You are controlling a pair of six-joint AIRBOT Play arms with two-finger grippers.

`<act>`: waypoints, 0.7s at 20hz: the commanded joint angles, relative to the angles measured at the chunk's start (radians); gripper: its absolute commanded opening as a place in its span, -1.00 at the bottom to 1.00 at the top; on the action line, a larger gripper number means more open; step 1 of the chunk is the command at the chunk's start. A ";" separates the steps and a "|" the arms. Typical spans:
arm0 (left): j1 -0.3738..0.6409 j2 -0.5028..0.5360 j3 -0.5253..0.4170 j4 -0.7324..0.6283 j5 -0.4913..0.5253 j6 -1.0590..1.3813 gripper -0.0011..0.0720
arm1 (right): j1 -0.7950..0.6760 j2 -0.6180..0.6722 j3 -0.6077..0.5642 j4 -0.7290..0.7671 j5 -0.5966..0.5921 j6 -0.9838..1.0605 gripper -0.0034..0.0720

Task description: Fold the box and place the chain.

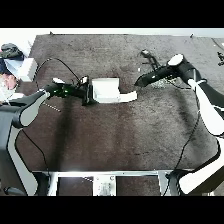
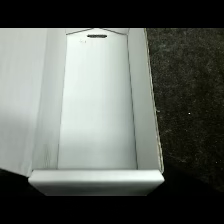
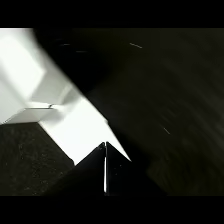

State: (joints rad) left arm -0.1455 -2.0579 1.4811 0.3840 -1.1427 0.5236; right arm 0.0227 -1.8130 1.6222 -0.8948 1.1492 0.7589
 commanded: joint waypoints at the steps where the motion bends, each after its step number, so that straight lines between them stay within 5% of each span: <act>1: 0.000 0.000 0.000 0.001 0.000 0.000 -0.08 | -0.074 0.001 -0.008 0.001 0.009 0.252 -0.87; 14: 0.000 0.000 0.000 0.001 0.000 0.000 -0.08 | 0.002 -0.010 -0.276 0.144 -0.130 0.230 -0.86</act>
State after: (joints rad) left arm -0.1455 -2.0579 1.4815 0.3840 -1.1431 0.5236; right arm -0.0040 -1.8221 1.3880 -0.8070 1.0584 1.0145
